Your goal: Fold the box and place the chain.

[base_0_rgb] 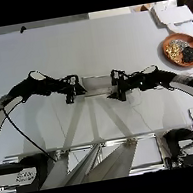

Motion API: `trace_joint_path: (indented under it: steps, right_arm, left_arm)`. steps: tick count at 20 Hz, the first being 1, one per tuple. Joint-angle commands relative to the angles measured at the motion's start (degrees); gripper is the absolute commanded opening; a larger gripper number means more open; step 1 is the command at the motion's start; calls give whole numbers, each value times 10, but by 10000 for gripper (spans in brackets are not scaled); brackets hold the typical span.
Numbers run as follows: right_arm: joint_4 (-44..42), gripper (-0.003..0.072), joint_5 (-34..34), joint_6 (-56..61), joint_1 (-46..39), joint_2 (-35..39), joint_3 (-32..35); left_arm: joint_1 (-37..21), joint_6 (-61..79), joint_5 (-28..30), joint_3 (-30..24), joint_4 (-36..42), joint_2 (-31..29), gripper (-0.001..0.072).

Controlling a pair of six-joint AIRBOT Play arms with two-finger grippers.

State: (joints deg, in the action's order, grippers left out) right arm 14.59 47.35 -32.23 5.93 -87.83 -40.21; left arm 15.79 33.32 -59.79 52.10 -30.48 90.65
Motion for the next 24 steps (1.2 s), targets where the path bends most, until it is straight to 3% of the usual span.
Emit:
trace_joint_path:
  steps: [1, 2, 6, 7, 8, 10, 11, 16, 24]
  right_arm:
    - [0, 516, 0, 0, 0, 0, 0]
    - [0, 516, 0, 0, 0, 0, 0]
    - [0, 516, 0, 0, 0, 0, 0]
    - [0, 516, 0, 0, 0, 0, 0]
    - [0, 516, 0, 0, 0, 0, 0]
    - [0, 516, 0, 0, 0, 0, 0]
    - [0, 516, 0, 0, 0, 0, 0]
    - [0, 516, 0, 0, 0, 0, 0]
    - [0, 516, 0, 0, 0, 0, 0]
  left_arm:
    - [2, -3, 0, 0, 0, 3, 291]
    - [2, -4, 1, 0, 0, 3, 403]
    - [2, -30, 2, 0, 0, 3, 407]
    - [2, -30, 2, 0, 0, 3, 391]
    - [1, -29, 2, 0, 0, 3, 313]
    - [1, -29, 0, 0, 0, 3, 71]
    - [1, -29, 0, 0, 0, 2, 8]
    - [1, -29, -14, 0, 0, -10, 10]
    - [-26, -96, -32, 0, -1, -112, 9]
